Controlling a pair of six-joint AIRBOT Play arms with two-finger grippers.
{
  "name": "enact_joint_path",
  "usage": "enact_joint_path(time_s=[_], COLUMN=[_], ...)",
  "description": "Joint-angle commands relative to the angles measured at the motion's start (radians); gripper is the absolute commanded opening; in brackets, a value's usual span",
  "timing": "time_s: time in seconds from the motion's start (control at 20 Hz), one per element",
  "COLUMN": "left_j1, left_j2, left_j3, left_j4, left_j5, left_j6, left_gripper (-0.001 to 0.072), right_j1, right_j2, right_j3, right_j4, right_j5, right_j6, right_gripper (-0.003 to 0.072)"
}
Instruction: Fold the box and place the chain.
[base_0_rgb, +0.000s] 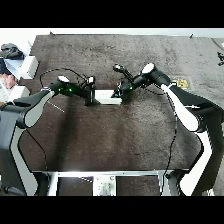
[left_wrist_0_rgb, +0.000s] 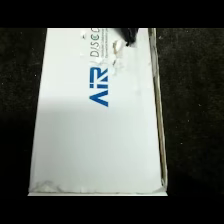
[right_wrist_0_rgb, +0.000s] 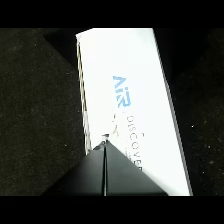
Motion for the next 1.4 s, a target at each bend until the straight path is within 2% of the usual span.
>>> enact_joint_path(time_s=[0.0, 0.25, 0.45, 0.55, 0.65, 0.85, 0.95, 1.05, 1.2, 1.35], left_j1=[0.001, 0.001, 0.002, 0.002, 0.001, 0.001, 0.001, 0.002, 0.002, 0.001], left_j2=[-0.001, 0.0, 0.0, -0.001, -0.001, -0.001, -0.001, -0.001, -0.001, -0.001], left_j3=[0.0, 0.0, 0.0, 0.0, 0.0, 0.0, 0.0, 0.0, 0.0, 0.0], left_j4=[-0.002, -0.002, -0.002, -0.002, -0.003, -0.002, -0.003, -0.002, -0.003, -0.005], left_j5=[0.002, 0.002, 0.002, 0.002, 0.002, 0.002, 0.002, 0.002, 0.002, 0.001], left_j6=[-0.005, -0.005, -0.005, -0.005, -0.005, -0.005, -0.005, -0.005, -0.005, -0.005], left_gripper=[0.0124, 0.0124, 0.0123, 0.0124, 0.0123, 0.0123, 0.0124, 0.0124, 0.0124, 0.0123], right_j1=[-0.002, -0.002, -0.002, -0.002, -0.002, -0.002, -0.002, -0.002, -0.002, -0.002], right_j2=[0.026, 0.198, 0.36, 0.468, 0.608, 0.948, 1.074, 1.159, 1.225, 1.232], right_j3=[-0.007, -0.007, -0.011, -0.075, -0.216, -0.669, -0.88, -1.049, -1.191, -1.218], right_j4=[-0.018, 0.149, 0.22, 0.234, 0.234, 0.235, 0.256, 0.304, 0.319, 0.316], right_j5=[-0.006, -0.005, 0.01, -0.011, -0.117, -0.618, -0.854, -1.021, -1.113, -1.128], right_j6=[0.003, -0.037, -0.013, -0.006, -0.007, -0.006, -0.006, -0.006, -0.007, -0.007], right_gripper=[-0.0014, -0.0015, -0.0016, -0.0017, -0.0017, -0.0016, -0.0015, -0.0015, -0.0015, -0.0015])
